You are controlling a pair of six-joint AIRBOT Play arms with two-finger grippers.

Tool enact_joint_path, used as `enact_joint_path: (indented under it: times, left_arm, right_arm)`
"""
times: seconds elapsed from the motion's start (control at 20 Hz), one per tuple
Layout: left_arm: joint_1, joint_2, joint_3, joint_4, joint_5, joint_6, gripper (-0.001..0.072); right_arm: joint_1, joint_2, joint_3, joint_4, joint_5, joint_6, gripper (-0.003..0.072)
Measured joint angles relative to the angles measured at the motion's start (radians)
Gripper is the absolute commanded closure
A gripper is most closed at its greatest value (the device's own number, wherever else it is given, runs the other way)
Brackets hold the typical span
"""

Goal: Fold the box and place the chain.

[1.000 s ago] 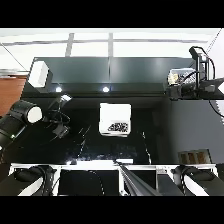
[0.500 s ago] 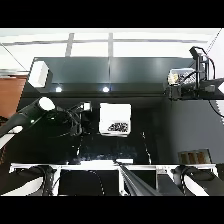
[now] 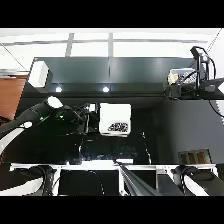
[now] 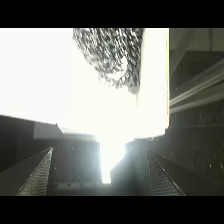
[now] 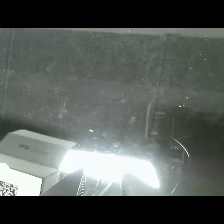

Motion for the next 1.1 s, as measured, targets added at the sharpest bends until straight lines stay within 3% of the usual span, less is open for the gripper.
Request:
enact_joint_path:
  times: [0.4, 0.45, 0.55, 0.8, 0.95, 1.1]
  left_arm:
    - [-0.04, -0.024, 0.001, -0.068, 0.009, 0.021, 0.0]
    - [-0.048, -0.024, 0.001, -0.071, 0.011, 0.021, 0.0019]
    - [-0.06, -0.026, 0.001, -0.076, 0.016, 0.021, 0.0258]
    - [-0.071, -0.027, 0.001, -0.108, 0.04, 0.021, 0.0258]
    - [-0.072, -0.027, 0.003, -0.134, 0.059, 0.018, 0.0257]
    - [-0.072, -0.027, 0.003, -0.143, 0.067, 0.017, 0.0257]
  right_arm:
    - [0.0, 0.0, 0.0, -0.001, -0.002, 0.0, 0.0451]
    - [0.0, 0.0, 0.0, -0.001, -0.002, 0.0, 0.045]
    - [0.0, 0.0, 0.0, -0.001, -0.002, 0.0, 0.045]
    - [0.029, -0.03, 0.0, 0.0, -0.014, -0.041, 0.0447]
    - [0.064, -0.101, 0.0, 0.032, -0.105, -0.063, 0.004]
    - [0.096, -0.227, 0.0, 0.173, -0.205, -0.121, 0.0042]
